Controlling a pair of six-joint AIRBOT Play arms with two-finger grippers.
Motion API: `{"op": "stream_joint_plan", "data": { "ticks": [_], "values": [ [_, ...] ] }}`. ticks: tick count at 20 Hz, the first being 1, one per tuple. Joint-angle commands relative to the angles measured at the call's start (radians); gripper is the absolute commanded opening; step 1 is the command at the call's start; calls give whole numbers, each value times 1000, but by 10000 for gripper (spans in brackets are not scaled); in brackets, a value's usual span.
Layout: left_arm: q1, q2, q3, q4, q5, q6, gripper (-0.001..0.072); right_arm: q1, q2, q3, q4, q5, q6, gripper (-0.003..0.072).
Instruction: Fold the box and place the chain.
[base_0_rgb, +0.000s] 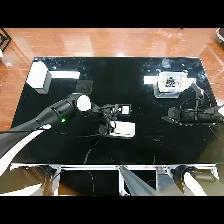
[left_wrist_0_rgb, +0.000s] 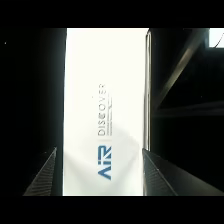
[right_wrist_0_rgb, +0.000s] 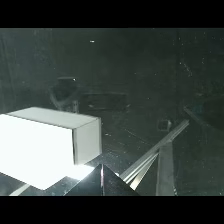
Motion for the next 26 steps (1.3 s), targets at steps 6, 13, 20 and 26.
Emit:
{"op": "stream_joint_plan", "data": {
  "ticks": [6, 13, 20, 26],
  "values": [
    [-1, -10, 1, -25, 2, -1, 644, 0, 1, 0, 0, -1, 0, 16],
    [-1, -18, 1, -25, 3, -1, 643, 0, 1, 0, 0, -3, 0, 16],
    [-1, -23, 1, -25, 7, 0, 641, 0, 1, 0, 0, -11, 0, 16],
    [-1, -58, 1, -25, 21, -6, 639, 0, 1, 0, 0, -11, 0, 16]
  ]
}}
